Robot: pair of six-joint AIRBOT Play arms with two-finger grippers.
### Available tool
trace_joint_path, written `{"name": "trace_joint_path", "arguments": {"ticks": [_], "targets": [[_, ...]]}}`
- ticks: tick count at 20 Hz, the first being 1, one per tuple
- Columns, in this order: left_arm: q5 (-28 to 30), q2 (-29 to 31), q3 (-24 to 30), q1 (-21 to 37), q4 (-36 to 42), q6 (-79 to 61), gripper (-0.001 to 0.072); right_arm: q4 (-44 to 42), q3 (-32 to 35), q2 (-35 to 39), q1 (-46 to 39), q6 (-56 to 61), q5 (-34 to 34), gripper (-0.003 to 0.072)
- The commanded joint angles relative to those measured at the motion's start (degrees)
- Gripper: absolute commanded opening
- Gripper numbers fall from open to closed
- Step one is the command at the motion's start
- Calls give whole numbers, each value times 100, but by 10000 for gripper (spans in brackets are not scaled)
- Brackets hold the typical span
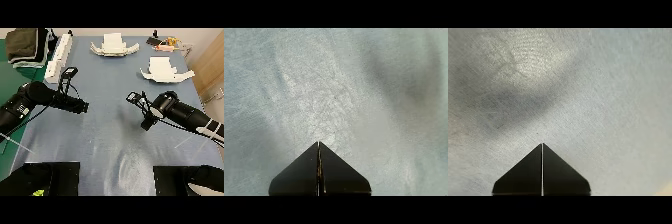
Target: Fold the box.
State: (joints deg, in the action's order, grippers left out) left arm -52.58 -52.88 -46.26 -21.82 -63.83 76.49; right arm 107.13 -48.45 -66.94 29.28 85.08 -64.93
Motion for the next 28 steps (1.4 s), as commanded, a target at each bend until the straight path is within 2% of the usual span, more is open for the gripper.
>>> {"name": "trace_joint_path", "arguments": {"ticks": [1,9,13,15,17,19,24,26,27,28], "targets": [[2,2,0,0,-2,-2,13,0,-4,-2,-2,0,0,4],[2,2,0,0,-2,-2,13,0,-4,-2,-2,0,0,4],[2,2,0,0,-2,-2,13,-205,-4,-15,-2,4,280,4],[2,2,0,0,-2,-2,13,-841,-4,-15,-2,369,199,4],[2,2,0,0,-2,-2,12,-1947,-4,-15,-2,1379,199,4],[0,2,0,0,-2,-2,13,-2999,-4,-15,-2,1674,247,4],[4,2,0,0,-2,-2,13,-4218,-7,-50,0,2028,1182,5],[4,2,0,0,-4,-2,13,-4131,-39,-52,-15,1965,1421,7],[2,2,0,0,-2,-2,13,-3807,-149,-74,-120,1965,1504,46],[2,2,2,0,-2,-2,13,-3348,-415,-160,-385,1969,1342,48]]}}
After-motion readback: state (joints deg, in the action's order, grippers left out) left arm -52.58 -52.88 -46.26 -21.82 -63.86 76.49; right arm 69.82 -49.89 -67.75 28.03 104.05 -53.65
